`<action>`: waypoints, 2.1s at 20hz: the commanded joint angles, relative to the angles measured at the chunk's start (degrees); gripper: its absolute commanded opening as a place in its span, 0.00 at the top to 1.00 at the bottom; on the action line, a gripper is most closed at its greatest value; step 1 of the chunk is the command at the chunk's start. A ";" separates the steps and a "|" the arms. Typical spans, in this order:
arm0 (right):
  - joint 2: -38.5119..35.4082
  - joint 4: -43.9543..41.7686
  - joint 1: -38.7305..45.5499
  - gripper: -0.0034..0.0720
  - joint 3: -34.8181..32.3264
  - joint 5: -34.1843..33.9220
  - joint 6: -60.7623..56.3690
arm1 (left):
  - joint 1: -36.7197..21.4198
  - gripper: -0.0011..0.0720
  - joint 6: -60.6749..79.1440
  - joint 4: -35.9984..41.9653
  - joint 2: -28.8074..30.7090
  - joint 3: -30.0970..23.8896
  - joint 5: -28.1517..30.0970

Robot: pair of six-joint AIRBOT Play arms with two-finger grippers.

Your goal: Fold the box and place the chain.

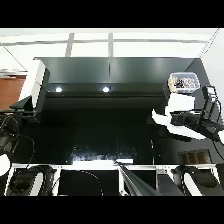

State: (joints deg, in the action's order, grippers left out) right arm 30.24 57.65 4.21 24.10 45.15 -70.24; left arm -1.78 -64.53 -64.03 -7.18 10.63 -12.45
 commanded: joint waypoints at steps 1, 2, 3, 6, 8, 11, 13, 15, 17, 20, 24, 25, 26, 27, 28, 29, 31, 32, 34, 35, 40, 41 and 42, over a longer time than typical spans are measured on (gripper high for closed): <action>-0.07 -0.02 -0.02 0.94 0.00 0.02 -0.02 | 0.02 0.94 0.02 -0.02 0.04 -0.04 0.00; -0.07 -0.02 -0.02 0.94 0.00 0.02 -0.02 | 0.02 0.94 0.02 0.00 0.04 -0.04 0.00; -0.07 -0.02 -0.02 0.94 0.00 0.02 -0.02 | 0.02 0.94 0.02 -0.02 0.04 -0.04 -0.02; -0.07 -0.02 -0.02 0.94 0.00 0.02 -0.02 | 0.02 0.94 0.00 0.00 0.04 -0.04 0.00; -0.07 -0.02 -0.02 0.94 0.00 0.02 -0.02 | 0.02 0.94 0.02 0.00 0.04 -0.04 0.00; -0.07 -0.02 -0.02 0.94 0.00 0.02 -0.02 | 0.02 0.94 0.02 0.00 0.04 -0.04 0.00; -0.07 -0.02 -0.02 0.94 0.00 0.02 -0.02 | 0.02 0.94 0.02 -0.02 0.04 -0.04 0.00; -0.07 -0.02 -0.02 0.94 0.00 0.02 -0.02 | 0.02 0.94 0.02 -0.02 0.04 -0.04 0.00; -0.07 -0.07 -0.02 0.94 0.00 -0.15 -0.02 | 0.02 0.94 0.02 -0.02 0.04 -0.04 0.00; -0.07 -3.17 -0.02 0.94 0.00 -9.35 -0.02 | 0.02 0.94 -0.04 0.00 0.04 -0.04 0.02; -0.07 -5.03 -0.02 0.94 0.00 -17.25 -0.07 | 0.02 0.94 -0.46 1.70 0.07 -0.04 4.48; -0.07 -5.20 -0.02 0.94 0.00 -20.06 -0.04 | 0.02 0.94 -0.46 4.87 0.07 -0.04 6.36; -0.02 -4.83 0.00 0.94 -0.02 -23.61 0.00 | 0.02 0.94 -0.46 9.03 0.04 -0.04 7.54; 0.44 -3.06 0.02 0.94 -0.02 -28.13 -0.02 | 0.02 0.94 -0.46 12.26 -0.20 -0.04 8.09; 1.81 -1.16 0.46 0.94 0.00 -33.68 -0.07 | 0.02 0.94 -0.48 15.39 -1.09 -0.04 8.39; 4.22 -1.05 1.97 0.94 0.74 -36.76 -0.04 | 0.04 0.95 -0.63 19.12 -2.19 -0.04 8.20; 12.81 -0.98 8.66 0.94 7.72 -29.73 -0.04 | 1.01 0.94 -0.52 25.81 -5.97 0.13 3.96; 18.27 0.02 12.63 0.94 13.33 -23.41 -0.07 | 1.90 0.94 0.26 25.57 -8.37 0.81 -0.50; 28.44 3.48 20.72 0.94 25.51 -10.38 -0.24 | 3.52 0.95 3.17 25.05 -15.56 4.22 -9.90; 32.72 7.52 25.05 0.94 31.30 -4.13 -3.56 | 3.78 0.94 3.67 22.14 -20.09 7.58 -15.56; 40.44 21.49 44.83 0.08 39.52 12.70 -14.69 | 3.63 0.00 -7.98 -3.82 -37.66 25.99 -41.18; 41.57 20.72 47.89 0.08 39.50 15.78 -12.83 | 3.63 0.00 -9.57 -5.66 -39.43 27.82 -42.47; 42.73 17.73 50.38 0.08 39.50 18.10 -10.34 | 3.61 0.00 -10.58 -5.60 -40.30 28.44 -41.99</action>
State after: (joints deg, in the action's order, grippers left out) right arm 68.82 74.32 45.41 61.04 52.16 -81.67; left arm 1.78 -69.21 -61.25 -41.25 33.17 -45.15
